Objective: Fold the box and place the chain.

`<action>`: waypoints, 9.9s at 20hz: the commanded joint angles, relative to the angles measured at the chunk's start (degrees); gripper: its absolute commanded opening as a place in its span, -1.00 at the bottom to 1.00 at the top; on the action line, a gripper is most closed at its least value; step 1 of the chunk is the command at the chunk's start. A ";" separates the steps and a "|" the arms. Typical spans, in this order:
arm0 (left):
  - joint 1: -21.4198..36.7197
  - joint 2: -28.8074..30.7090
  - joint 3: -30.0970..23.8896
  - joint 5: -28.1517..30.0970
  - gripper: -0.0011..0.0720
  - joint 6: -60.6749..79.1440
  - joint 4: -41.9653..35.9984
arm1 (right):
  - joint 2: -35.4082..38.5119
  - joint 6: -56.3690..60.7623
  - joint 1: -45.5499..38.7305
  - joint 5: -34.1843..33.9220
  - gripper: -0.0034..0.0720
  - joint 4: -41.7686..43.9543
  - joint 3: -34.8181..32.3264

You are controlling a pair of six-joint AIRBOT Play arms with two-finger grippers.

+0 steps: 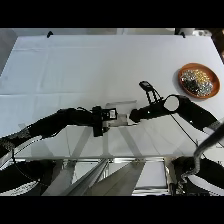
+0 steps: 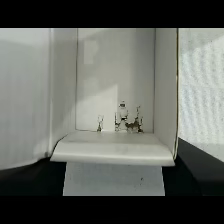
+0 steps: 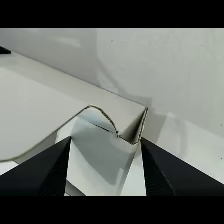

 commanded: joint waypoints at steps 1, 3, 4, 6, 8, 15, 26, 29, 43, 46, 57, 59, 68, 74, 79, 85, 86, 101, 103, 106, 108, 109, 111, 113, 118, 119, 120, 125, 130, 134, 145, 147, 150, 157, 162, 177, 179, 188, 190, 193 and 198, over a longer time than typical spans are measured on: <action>-0.02 -0.02 -0.02 0.02 -0.58 0.00 0.02 | 0.00 11.54 3.48 0.70 0.28 -8.35 1.38; -0.02 -0.02 -0.02 0.02 -0.58 0.00 0.02 | -0.33 14.97 5.01 0.72 0.24 -8.90 1.38; 0.00 -0.02 -0.02 0.02 -0.58 0.00 0.02 | -0.74 18.29 5.86 0.63 0.24 -9.94 1.38; -0.02 -0.02 -0.02 0.02 -0.58 0.00 0.02 | -0.94 23.28 7.48 0.59 0.24 -12.37 1.40; -0.02 -0.02 -0.02 0.00 -0.58 0.00 0.02 | -0.94 27.36 8.90 0.87 0.24 -14.64 1.60; 0.00 -0.02 -0.02 0.04 -0.58 0.00 0.02 | -3.30 37.18 12.96 6.25 0.24 -23.93 6.08; -0.02 -0.02 -0.02 0.02 -0.58 0.00 0.02 | -10.58 44.50 17.66 11.08 0.24 -26.77 11.26; -0.02 -0.02 -0.02 0.00 -0.58 0.00 0.02 | -12.02 44.61 17.73 12.90 0.22 -27.58 13.75; -0.02 -0.02 -0.02 0.02 -0.58 0.00 0.02 | -13.38 47.63 18.88 14.78 -0.86 -29.27 14.93; 0.00 -0.02 -0.02 0.00 -0.58 0.00 0.02 | -14.88 48.94 20.00 14.86 -0.43 -29.27 14.93; -0.02 -0.02 -0.02 0.02 -0.58 0.00 0.02 | -16.37 49.07 20.04 15.34 -0.88 -31.17 14.93; 0.00 -0.02 -0.02 0.02 -0.58 0.00 0.02 | -17.27 49.07 20.06 15.34 -0.88 -30.77 14.91; -0.02 -0.02 -0.02 0.02 -0.58 0.02 0.04 | -17.53 49.07 20.04 13.79 -0.88 -31.08 14.91; -0.02 -0.02 -0.02 0.02 -0.58 0.02 0.04 | -17.51 48.81 20.04 13.86 -0.16 -31.01 14.93; -0.02 -0.02 -0.02 0.02 -0.58 0.02 0.04 | -15.89 45.44 20.04 16.33 0.35 -31.23 14.93; -0.02 -0.02 -0.02 0.00 -0.58 0.00 0.02 | -9.75 39.34 20.04 17.14 0.36 -31.19 14.93; -0.02 -0.02 -0.02 0.04 -0.58 0.02 0.02 | -8.55 38.36 20.04 17.11 0.36 -31.21 14.91; -0.02 -0.02 -0.02 0.20 -0.58 0.02 0.04 | 12.61 20.00 -6.32 12.92 0.45 -39.82 14.93; -0.02 -0.02 -0.02 0.20 -0.58 0.02 0.04 | 10.62 18.18 -16.26 7.28 0.52 -39.41 14.93; 0.00 -0.02 -0.02 0.20 -0.58 0.02 0.04 | 4.81 14.40 -28.59 -0.15 0.52 -39.28 14.93; 0.00 -0.02 -0.02 0.20 -0.58 0.02 0.04 | -0.63 13.88 -35.78 -4.70 0.52 -38.47 15.34; -0.02 -0.02 -0.02 0.20 -0.58 0.02 0.02 | -4.24 12.81 -38.80 -5.75 0.52 -36.98 16.63; -0.02 -0.02 -0.02 0.22 -0.58 0.02 0.04 | -11.89 10.95 -42.42 -4.68 0.51 -34.71 21.46; -0.02 -0.02 -0.02 0.20 -0.58 0.02 0.04 | -18.60 10.97 -43.60 -2.91 0.52 -34.84 26.99; 0.00 -0.02 -0.02 0.20 -0.58 0.02 0.04 | -27.08 13.38 -43.76 1.75 0.51 -35.71 34.36; -0.02 -0.02 -0.02 0.20 -0.58 0.02 0.04 | -27.63 14.19 -43.76 1.64 0.51 -35.69 34.36; -0.02 -0.02 -0.02 0.20 -0.58 0.02 0.04 | -28.30 14.19 -43.76 1.81 0.51 -35.67 34.36; 0.00 -0.02 -0.02 0.20 -0.58 0.02 0.04 | -29.51 14.16 -43.76 4.26 0.12 -33.86 34.36; -0.02 -0.02 -0.02 0.20 -0.58 0.02 0.04 | -29.46 14.16 -43.76 7.15 -0.59 -33.51 34.36; -0.02 -0.02 -0.02 0.20 -0.58 0.02 0.04 | -27.80 13.86 -43.76 9.46 -0.82 -33.59 34.40; -0.02 -0.02 -0.02 0.20 -0.58 0.02 0.04 | -8.90 7.65 -43.76 12.44 -0.88 -33.29 34.40; 0.00 -0.02 -0.02 0.20 -0.58 0.02 0.04 | -5.29 5.35 -43.74 16.02 -0.88 -31.91 34.38; 0.00 -0.02 -0.02 0.20 -0.58 0.02 0.04 | 0.33 0.74 -43.69 22.16 -0.88 -26.64 34.38; -0.02 -0.02 -0.02 0.20 -0.58 0.02 0.04 | 14.40 -5.27 -43.69 35.28 -0.88 -12.04 34.38; -0.02 -0.02 -0.02 0.22 -0.58 0.02 0.04 | 23.34 -8.85 -43.69 37.88 -0.88 1.40 30.88; -0.02 -0.02 -0.02 0.20 -0.58 0.02 0.04 | 21.55 -6.80 -0.13 3.21 -0.88 7.76 1.95; -0.02 -0.02 -0.02 0.20 -0.58 0.02 0.04 | 16.94 -6.38 5.70 -1.55 -0.88 7.74 1.95; 0.00 -0.02 -0.02 0.22 -0.58 0.02 0.04 | 6.16 -5.29 9.44 -5.66 -0.88 8.24 1.95; -0.02 -0.02 -0.02 0.20 -0.58 0.02 0.04 | 4.31 -5.29 11.08 -7.23 -0.88 8.22 1.95; -0.02 -0.02 -0.02 0.22 -0.58 0.02 0.04 | 1.79 -4.92 13.35 -11.21 -0.88 8.24 1.95; -0.02 -0.02 -0.02 0.22 -0.58 0.02 0.04 | -1.79 -4.85 13.68 -10.49 -0.88 8.24 1.95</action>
